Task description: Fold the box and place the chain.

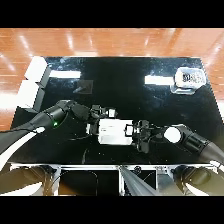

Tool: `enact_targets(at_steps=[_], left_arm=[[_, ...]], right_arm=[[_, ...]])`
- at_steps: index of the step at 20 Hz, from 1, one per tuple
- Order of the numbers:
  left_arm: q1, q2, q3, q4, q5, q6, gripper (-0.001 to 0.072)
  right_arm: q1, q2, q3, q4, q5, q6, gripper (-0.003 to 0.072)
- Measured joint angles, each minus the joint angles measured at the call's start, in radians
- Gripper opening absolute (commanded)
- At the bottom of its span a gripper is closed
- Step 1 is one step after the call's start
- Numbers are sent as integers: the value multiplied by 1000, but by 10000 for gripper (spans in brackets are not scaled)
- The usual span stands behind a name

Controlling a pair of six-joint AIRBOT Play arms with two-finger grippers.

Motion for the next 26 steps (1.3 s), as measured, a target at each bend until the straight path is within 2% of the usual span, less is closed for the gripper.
enact_targets(at_steps=[7,12,18,26], left_arm=[[0,0,0,0,-1,0,20],[0,0,0,0,3,-3,19],[0,0,0,0,2,-1,19],[0,0,0,0,1,0,20]], right_arm=[[36,-16,-3,80,-108,38,720],[39,38,-3,93,-101,99,720],[35,123,-3,-37,-76,180,720],[5,140,-3,-109,-117,215,720]])
